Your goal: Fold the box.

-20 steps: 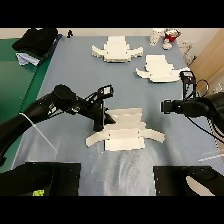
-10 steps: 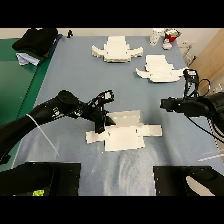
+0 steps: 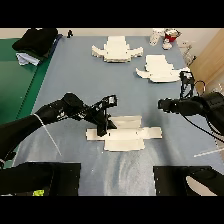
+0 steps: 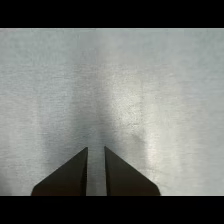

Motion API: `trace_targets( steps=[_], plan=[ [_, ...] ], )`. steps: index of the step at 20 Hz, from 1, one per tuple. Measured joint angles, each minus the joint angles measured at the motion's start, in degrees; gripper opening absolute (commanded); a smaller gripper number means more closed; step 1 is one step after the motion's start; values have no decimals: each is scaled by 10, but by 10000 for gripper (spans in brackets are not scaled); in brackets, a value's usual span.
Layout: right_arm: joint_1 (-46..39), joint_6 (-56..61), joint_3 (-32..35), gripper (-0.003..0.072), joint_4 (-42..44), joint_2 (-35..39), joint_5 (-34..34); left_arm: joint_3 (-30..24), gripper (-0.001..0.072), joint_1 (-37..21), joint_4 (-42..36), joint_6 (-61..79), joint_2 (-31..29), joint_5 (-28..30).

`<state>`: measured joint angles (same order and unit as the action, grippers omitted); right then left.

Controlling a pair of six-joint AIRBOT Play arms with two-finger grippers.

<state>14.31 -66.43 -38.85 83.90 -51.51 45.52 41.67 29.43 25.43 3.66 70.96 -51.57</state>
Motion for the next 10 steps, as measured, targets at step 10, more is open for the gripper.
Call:
trace_targets(
  steps=[10],
  plan=[
    [0, 0, 0, 157, 25, -9, 4, 29, 13, -5, 3, -16, 2, -26]
  ],
)
